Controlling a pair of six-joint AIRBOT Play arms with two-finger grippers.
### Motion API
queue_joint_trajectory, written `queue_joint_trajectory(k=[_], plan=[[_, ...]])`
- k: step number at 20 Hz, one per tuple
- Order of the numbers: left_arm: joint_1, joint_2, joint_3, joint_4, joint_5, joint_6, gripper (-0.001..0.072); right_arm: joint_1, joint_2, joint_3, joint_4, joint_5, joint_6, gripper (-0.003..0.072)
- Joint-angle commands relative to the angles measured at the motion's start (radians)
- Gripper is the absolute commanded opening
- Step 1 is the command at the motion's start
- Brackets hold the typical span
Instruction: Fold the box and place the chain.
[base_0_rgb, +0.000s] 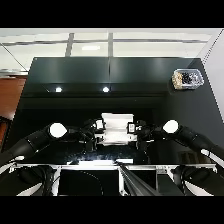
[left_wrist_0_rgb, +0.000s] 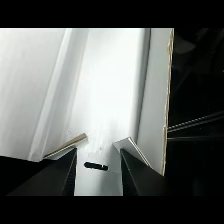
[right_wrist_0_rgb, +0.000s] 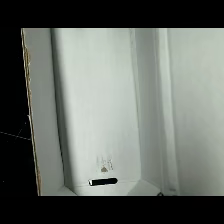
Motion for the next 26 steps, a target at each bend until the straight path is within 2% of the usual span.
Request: queue_joint_trajectory(k=[1, 15, 17, 18, 19, 20, 21, 23, 25, 26], plan=[[-0.001, -0.001, 0.0, -0.002, 0.003, 0.001, 0.0332, 0.0, -0.001, 0.0, 0.0, 0.0, 0.0, 0.0343], [-0.001, -0.024, 0.001, 0.027, 0.019, 0.001, 0.033, 0.0, -0.001, 0.0, 0.0, 0.0, 0.0, 0.0343], [-0.001, -0.023, 0.01, 0.021, 0.004, 0.001, 0.0181, 0.0, -0.001, 0.0, 0.0, 0.0, 0.0, 0.0343], [-0.001, -0.021, 0.014, 0.021, 0.002, 0.001, 0.0186, 0.0, -0.001, 0.0, 0.0, 0.0, 0.0, 0.0343], [0.0, -0.017, 0.015, 0.026, 0.003, 0.001, 0.0233, 0.0, -0.001, 0.0, 0.0, 0.0, 0.0, 0.0343], [0.0, -0.014, 0.015, 0.044, 0.003, 0.001, 0.0329, 0.0, -0.001, 0.0, 0.0, 0.0, 0.0, 0.0343], [0.0, -0.011, 0.014, 0.059, 0.001, 0.0, 0.0387, 0.0, -0.001, 0.0, 0.0, 0.0, 0.0, 0.0343], [-0.001, -0.008, 0.014, 0.045, 0.001, 0.0, 0.0373, 0.0, -0.001, 0.0, 0.0, 0.0, 0.0, 0.0343], [-0.001, -0.008, 0.014, 0.028, 0.001, 0.0, 0.0244, 0.0, -0.001, 0.0, 0.0, 0.0, 0.0, 0.0343], [-0.001, -0.008, 0.014, 0.028, 0.002, 0.0, 0.0287, 0.0, -0.001, 0.0, 0.0, 0.0, 0.0, 0.0343]])
